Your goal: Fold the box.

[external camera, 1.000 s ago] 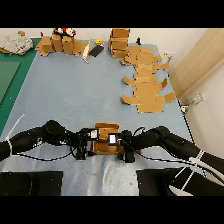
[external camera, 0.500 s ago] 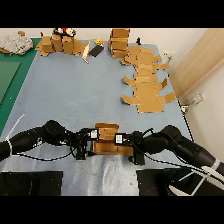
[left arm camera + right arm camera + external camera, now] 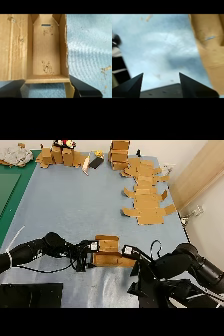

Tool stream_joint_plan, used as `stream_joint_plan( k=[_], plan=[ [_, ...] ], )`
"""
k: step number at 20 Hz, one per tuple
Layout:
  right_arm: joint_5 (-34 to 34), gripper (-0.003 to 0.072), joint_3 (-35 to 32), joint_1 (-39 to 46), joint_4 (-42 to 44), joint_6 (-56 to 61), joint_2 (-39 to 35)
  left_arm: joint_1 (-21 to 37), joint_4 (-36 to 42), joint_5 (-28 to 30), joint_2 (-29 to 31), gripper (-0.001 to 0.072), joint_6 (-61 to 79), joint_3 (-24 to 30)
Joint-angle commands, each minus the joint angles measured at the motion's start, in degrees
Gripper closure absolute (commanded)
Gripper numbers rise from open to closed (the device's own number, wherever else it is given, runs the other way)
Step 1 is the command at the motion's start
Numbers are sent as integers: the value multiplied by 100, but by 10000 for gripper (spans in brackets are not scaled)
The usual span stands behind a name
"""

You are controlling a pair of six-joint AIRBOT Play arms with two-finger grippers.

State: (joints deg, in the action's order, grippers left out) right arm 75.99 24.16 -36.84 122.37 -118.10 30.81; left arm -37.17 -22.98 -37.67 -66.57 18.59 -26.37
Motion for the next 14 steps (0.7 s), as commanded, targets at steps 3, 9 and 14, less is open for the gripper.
stream_joint_plan(
  k=[3, 9, 14],
  plan=[
    [-365, -18, 0, -7, 708, 4015, -133, 0, -2, 2, -4, 181, 0, 0],
    [-3047, 681, 61, 9, 863, 4907, 750, 0, -2, 2, -2, 181, 0, 0],
    [-3353, 683, 1003, 350, 951, 3862, 2376, 0, -2, 4, -2, 181, 0, 0]
  ],
)
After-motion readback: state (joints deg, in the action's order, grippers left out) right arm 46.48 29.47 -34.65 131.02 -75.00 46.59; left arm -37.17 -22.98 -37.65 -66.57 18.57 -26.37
